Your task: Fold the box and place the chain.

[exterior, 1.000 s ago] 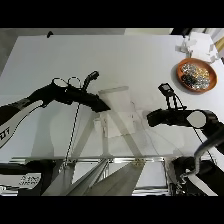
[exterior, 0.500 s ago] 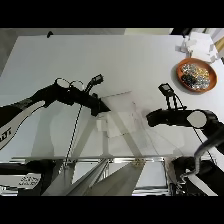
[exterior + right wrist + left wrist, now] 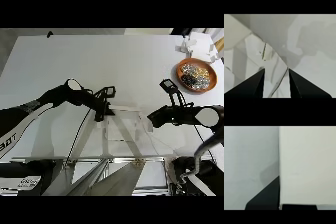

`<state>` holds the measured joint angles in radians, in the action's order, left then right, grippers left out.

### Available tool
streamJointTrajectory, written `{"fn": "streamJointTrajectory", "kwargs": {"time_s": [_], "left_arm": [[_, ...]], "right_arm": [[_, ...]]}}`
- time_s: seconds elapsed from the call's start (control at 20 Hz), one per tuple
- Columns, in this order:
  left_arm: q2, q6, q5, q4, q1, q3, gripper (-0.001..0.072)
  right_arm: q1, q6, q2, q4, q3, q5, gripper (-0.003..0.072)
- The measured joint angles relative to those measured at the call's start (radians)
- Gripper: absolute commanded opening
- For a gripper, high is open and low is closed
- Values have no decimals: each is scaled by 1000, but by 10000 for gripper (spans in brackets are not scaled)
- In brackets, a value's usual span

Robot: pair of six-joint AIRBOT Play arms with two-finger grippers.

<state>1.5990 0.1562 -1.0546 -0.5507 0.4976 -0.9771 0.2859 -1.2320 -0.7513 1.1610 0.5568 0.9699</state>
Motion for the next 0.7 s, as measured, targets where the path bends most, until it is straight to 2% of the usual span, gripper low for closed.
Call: {"fn": "streamJointTrajectory", "kwargs": {"time_s": [0.25, 0.7], "left_arm": [[6, 51, 87, 7, 35, -3, 6], [24, 40, 164, 46, 38, -3, 4]], "right_arm": [[0, 2, 26, 74, 11, 82, 336], [0, 7, 31, 98, 14, 105, 336]]}}
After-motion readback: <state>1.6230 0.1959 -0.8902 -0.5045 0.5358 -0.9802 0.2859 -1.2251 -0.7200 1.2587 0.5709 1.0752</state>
